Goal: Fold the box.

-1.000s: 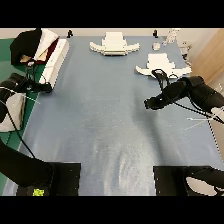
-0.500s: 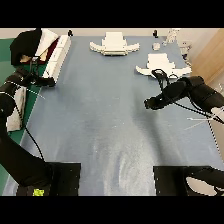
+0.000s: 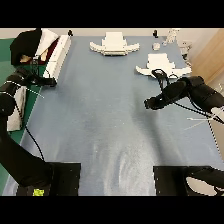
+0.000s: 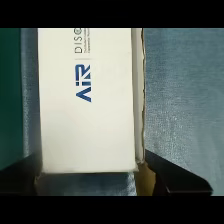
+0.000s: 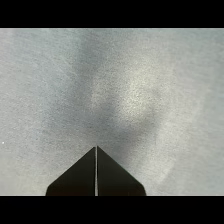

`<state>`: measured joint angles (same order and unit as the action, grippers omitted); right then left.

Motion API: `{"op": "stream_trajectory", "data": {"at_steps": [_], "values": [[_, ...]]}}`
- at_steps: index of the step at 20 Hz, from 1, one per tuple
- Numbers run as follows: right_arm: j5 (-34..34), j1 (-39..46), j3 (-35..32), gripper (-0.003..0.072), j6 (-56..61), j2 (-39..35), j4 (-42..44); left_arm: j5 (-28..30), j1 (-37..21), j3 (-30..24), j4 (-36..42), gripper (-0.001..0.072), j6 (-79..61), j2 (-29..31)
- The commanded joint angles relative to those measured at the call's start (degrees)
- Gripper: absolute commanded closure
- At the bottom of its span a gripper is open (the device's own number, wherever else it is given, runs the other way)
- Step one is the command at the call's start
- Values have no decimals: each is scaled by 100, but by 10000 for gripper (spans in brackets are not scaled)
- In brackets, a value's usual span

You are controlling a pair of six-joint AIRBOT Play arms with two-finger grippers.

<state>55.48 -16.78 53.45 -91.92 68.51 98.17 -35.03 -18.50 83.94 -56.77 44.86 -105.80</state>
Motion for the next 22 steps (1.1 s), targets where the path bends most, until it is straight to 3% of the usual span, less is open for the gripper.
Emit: {"op": "stream_trajectory", "data": {"at_steps": [1, 9, 10, 11, 12, 16, 19, 22], "values": [[2, 2, 4, 670, 0, 4, 0, -662, -101, 11, -197, 16, 20, 190], [2, 2, 4, 670, 0, 4, 0, -2983, -549, 11, -603, 18, 20, 1696], [7, 2, 4, 670, 2, 4, 0, -3366, -546, 11, -599, 130, 59, 1869], [4, 2, 4, 670, 0, 4, 0, -3786, -540, 11, -599, 478, 175, 2031], [4, 2, 4, 670, 0, 4, 0, -4166, -518, 11, -575, 697, 153, 2173], [7, 2, 4, 670, 2, 4, 0, -4868, -129, 4, -492, 701, 907, 2723], [7, 2, 4, 670, 0, 4, 0, -4413, 535, -164, -492, 701, 1652, 3383], [7, 2, 4, 670, 0, 4, 0, -4087, 1287, -754, -492, 701, 2288, 4105]]}}
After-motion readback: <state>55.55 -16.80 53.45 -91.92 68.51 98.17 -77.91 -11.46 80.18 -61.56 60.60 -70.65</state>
